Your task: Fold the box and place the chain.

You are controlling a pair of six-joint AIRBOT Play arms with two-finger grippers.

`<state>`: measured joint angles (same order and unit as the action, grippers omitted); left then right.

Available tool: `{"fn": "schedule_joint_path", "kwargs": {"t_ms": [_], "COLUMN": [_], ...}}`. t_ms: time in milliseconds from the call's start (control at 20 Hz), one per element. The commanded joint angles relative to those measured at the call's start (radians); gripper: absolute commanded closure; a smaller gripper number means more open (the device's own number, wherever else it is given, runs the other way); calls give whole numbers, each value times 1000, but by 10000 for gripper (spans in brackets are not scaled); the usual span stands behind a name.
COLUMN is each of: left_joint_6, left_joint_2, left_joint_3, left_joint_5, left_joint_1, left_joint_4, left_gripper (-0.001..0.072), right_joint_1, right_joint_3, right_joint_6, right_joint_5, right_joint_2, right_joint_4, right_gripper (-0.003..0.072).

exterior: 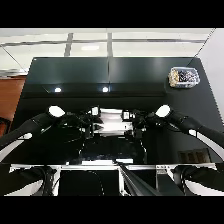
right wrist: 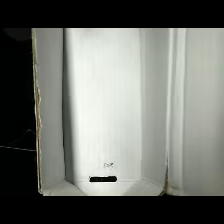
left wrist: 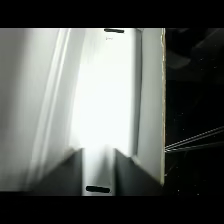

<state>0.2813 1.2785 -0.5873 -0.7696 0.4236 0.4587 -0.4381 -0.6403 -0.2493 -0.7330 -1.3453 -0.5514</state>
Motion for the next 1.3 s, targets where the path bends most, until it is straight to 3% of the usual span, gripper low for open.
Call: {"fn": "schedule_joint_path", "kwargs": {"t_ms": [0,50,100,150,250,350,450,550,650,750,850,1050,1250], "left_joint_6": [-27,-27,-41,-77,-275,-549,-905,-1262,-1472,-1452,-1423,-1329,-1320], "left_joint_2": [0,-2,-6,-21,-81,-169,-254,-286,-253,-176,-96,48,92], "left_joint_3": [-4,-5,-10,-22,-51,-74,-79,-78,-64,-30,8,18,14], "left_joint_5": [1,0,-6,-30,-97,-134,-159,-236,-371,-501,-504,-470,-338], "left_joint_1": [1,0,-6,-19,-63,-129,-227,-368,-526,-652,-712,-636,-427], "left_joint_4": [11,12,16,51,153,359,586,675,628,521,407,217,217], "left_gripper": [504,306,392,687,682,682,682,682,682,683,683,684,684], "right_joint_1": [0,0,0,0,0,0,0,0,0,0,0,0,0], "right_joint_3": [0,0,0,0,0,0,0,0,0,0,0,0,0], "right_joint_6": [0,0,0,0,0,0,0,0,0,0,0,0,0], "right_joint_5": [0,0,0,0,0,0,0,0,0,0,0,0,0], "right_joint_2": [0,0,0,0,0,0,0,0,0,0,0,0,0], "right_joint_4": [0,0,0,0,0,0,0,0,0,0,0,0,0], "right_gripper": [672,672,672,672,672,672,672,672,672,672,672,672,672]}}
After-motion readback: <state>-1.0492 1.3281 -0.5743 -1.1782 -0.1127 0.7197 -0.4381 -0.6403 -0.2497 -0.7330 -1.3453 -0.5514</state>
